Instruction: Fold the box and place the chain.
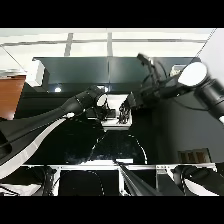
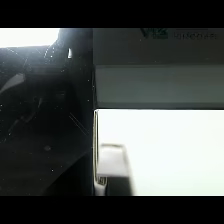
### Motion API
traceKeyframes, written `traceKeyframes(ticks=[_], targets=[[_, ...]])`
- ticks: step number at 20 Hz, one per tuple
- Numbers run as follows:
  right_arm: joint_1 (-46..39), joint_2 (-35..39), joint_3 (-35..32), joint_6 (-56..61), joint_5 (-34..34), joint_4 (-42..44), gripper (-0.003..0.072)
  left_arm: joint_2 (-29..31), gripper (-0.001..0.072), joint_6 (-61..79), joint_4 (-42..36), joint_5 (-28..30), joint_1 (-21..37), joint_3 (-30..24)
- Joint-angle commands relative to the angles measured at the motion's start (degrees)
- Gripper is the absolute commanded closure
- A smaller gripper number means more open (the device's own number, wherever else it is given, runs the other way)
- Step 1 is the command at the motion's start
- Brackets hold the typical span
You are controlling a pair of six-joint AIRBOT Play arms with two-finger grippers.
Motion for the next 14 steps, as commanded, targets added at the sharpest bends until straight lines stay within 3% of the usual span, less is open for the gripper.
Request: traceKeyframes(ticks=[1,5,6,7,8,14], targets=[[0.48,-0.59,-9.46,1.79,-9.01,-0.26,0.0675,-0.04,0.0683,0.02,0.02,0.0,0.0,0.04],[0.5,-0.76,-11.17,2.03,-10.21,-0.17,0.0673,-0.04,0.0683,0.02,0.02,0.02,0.0,0.04],[0.5,-0.76,-11.19,2.03,-10.95,-0.17,0.0635,-0.04,0.0684,0.02,0.02,0.02,0.0,0.04],[0.5,-0.76,-11.17,2.01,-11.34,-0.2,0.0456,-0.04,0.0684,0.02,0.02,0.02,0.0,0.04],[0.26,-0.76,-11.13,1.97,-11.34,-0.52,0.041,-0.04,0.0684,0.02,0.02,0.02,0.0,0.04],[-10.95,-0.57,-10.19,1.9,-4.57,-6.73,0.0411,-0.04,0.0684,0.02,0.02,-0.07,0.0,0.04]])
